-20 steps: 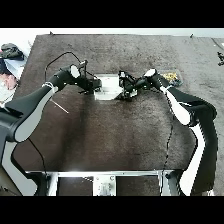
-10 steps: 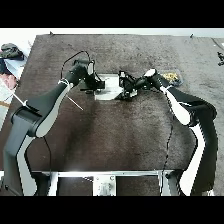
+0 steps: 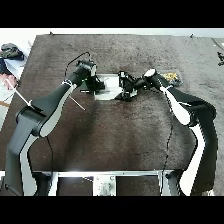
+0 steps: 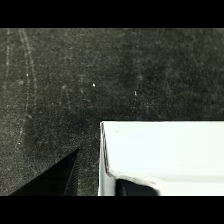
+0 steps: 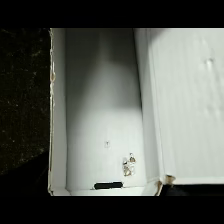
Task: Fold the box and place the chain.
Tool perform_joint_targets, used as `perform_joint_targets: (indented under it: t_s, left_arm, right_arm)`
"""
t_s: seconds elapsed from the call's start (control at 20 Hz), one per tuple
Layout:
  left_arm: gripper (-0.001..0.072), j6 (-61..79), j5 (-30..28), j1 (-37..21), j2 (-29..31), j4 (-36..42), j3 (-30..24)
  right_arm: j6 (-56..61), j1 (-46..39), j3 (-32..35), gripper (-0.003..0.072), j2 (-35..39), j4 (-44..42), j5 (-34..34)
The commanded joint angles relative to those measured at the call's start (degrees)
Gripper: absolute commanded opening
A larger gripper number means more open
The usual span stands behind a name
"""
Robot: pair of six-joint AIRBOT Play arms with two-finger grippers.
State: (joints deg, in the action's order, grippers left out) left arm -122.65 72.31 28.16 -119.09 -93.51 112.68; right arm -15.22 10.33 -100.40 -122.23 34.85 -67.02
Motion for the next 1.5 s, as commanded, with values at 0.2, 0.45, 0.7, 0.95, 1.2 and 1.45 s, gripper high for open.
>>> perform_joint_targets:
  t_s: [0.2,0.45,0.7,0.95,1.2,1.45]
  left_arm:
    - [0.0011,-3.1,0.5,0.0,-0.1,-0.4,0.1]
    - [0.0179,-1.8,-0.3,0.0,-0.1,1.4,0.1]
    - [0.0318,4.7,-0.9,0.0,0.4,5.2,0.1]
    - [0.0319,10.9,4.2,0.0,1.8,6.0,1.6]
    - [0.0319,18.7,8.4,0.0,3.4,7.2,4.8]
    - [0.0501,27.6,7.0,-0.4,8.5,6.2,4.2]
  right_arm:
    - [0.0,0.0,0.0,0.0407,0.0,0.1,0.0]
    - [0.0,0.0,0.0,0.0407,0.0,0.1,0.0]
    - [0.0,0.0,0.0,0.0407,0.0,0.1,0.0]
    - [0.0,0.0,0.0,0.0407,0.0,0.0,0.0]
    - [0.0,0.0,0.0,0.0407,0.0,0.1,0.0]
    - [0.0,0.0,0.0,0.0407,0.0,0.1,0.0]
